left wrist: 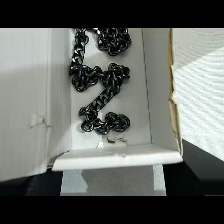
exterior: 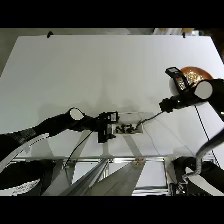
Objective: Fold the box and place the chain.
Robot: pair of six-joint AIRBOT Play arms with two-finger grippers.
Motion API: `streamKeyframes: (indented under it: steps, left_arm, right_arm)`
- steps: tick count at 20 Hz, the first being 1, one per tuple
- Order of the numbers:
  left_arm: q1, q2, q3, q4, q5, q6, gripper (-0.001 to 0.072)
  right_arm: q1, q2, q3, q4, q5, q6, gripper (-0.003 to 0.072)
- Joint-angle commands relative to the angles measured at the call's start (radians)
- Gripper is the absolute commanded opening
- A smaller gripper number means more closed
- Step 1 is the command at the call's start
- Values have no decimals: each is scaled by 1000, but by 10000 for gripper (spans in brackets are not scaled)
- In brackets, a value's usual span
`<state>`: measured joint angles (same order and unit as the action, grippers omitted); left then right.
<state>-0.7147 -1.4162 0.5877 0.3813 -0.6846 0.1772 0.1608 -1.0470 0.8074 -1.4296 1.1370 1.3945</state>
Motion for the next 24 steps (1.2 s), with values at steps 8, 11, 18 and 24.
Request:
streamKeyframes:
  steps: [8,11,18,24]
  left_arm:
    - [0,0,0,0,0,0,205]
    - [0,0,0,0,0,0,205]
    - [0,0,0,0,0,0,205]
    - [0,0,0,0,0,0,205]
  right_arm:
    - [-31,-259,-13,-19,-103,72,289]
    - [-31,-293,-13,-20,-109,75,288]
    - [-31,-295,-13,-22,-64,75,12]
    - [-31,-169,-13,-26,-55,76,13]
